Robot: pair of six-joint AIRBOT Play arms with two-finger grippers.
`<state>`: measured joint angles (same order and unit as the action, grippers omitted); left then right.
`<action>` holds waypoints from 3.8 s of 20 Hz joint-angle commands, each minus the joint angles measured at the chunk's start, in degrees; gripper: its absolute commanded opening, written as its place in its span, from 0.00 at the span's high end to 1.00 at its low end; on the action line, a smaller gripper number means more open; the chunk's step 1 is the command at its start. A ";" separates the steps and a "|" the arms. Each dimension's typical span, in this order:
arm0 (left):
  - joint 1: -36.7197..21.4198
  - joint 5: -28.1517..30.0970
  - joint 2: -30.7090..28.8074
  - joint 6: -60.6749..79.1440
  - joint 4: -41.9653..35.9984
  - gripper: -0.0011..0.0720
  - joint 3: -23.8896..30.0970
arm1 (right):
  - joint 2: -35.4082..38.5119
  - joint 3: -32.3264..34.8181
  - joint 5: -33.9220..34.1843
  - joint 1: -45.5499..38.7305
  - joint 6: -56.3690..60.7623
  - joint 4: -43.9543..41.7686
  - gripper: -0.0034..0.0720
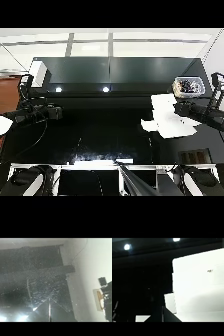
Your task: Fold the box and place the chain.
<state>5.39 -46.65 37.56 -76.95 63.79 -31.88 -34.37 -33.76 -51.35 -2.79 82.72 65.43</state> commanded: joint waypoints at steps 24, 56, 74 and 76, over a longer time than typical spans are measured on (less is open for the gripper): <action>0.07 6.75 0.22 0.02 -0.24 0.94 0.02 | 0.04 0.02 3.19 -0.04 0.04 1.36 0.37; 0.07 3.76 3.41 0.00 -1.53 0.03 0.02 | -48.92 -26.84 -24.28 -39.12 -35.26 2.34 0.25; 0.07 3.74 3.41 0.00 -2.38 0.03 0.02 | -47.84 -26.93 -35.93 -25.79 -30.86 -8.55 0.93; 0.07 3.76 3.41 0.00 -3.10 0.03 0.02 | -47.17 -26.93 -35.93 -21.51 -28.09 -10.14 0.93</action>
<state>5.43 -42.92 40.93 -76.97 61.56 -31.88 -82.54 -60.71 -86.08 -29.19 51.68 59.29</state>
